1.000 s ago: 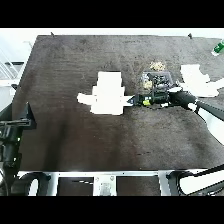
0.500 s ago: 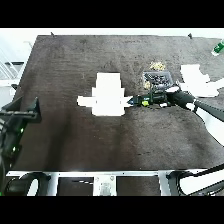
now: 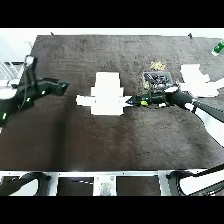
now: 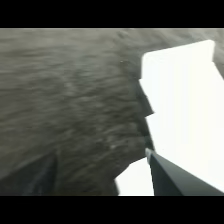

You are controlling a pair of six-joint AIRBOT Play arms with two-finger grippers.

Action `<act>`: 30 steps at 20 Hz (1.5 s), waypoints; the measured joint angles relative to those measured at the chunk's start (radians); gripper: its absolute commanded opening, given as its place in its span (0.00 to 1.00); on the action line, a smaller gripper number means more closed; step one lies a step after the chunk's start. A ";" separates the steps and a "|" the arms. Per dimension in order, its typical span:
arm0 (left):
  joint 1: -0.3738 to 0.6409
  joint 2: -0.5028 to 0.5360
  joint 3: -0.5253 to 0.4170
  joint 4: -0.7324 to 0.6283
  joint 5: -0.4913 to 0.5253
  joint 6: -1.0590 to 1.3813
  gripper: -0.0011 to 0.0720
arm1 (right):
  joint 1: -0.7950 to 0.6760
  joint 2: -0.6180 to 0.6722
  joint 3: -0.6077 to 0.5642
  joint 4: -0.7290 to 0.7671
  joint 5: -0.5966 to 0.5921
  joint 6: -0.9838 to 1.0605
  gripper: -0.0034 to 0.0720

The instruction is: Fold the box and place the chain.

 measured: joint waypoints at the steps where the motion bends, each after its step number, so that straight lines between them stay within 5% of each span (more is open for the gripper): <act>1: 0.000 -0.084 0.095 0.044 -0.079 -0.046 0.86 | 0.001 0.000 0.000 0.000 -0.003 0.000 0.05; 7: -0.045 -0.500 0.626 0.283 -0.452 -0.317 0.86 | 0.006 0.000 0.000 0.001 -0.014 -0.001 0.06; 12: -0.123 -0.734 0.912 0.406 -0.623 -0.461 0.87 | 0.008 0.000 0.000 0.001 -0.016 -0.001 0.06; 30: -0.222 -0.959 1.104 0.363 -0.666 -0.520 0.85 | 0.011 0.000 0.000 -0.001 -0.012 -0.008 0.06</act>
